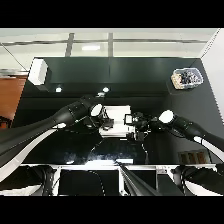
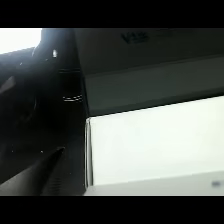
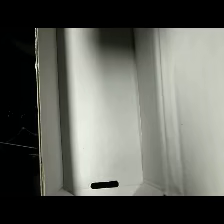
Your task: Fold the box and place the chain.
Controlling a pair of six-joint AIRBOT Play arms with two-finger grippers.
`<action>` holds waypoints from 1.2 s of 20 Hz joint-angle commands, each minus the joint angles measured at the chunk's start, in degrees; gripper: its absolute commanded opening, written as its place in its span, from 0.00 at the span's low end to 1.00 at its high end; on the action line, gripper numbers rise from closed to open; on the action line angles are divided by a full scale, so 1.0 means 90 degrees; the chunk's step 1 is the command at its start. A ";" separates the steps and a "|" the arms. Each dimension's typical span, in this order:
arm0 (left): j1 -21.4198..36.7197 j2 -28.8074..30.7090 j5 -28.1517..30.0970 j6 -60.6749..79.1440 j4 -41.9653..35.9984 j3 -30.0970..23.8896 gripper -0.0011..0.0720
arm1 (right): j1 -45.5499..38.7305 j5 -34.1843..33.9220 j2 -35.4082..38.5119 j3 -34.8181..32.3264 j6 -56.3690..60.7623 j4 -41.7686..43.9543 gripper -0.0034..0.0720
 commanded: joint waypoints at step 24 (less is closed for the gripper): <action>-0.0170 -0.0051 -0.0267 -0.0576 0.0083 0.0255 0.39 | 0.0002 0.0005 -0.0002 -0.0002 0.0002 0.0000 0.59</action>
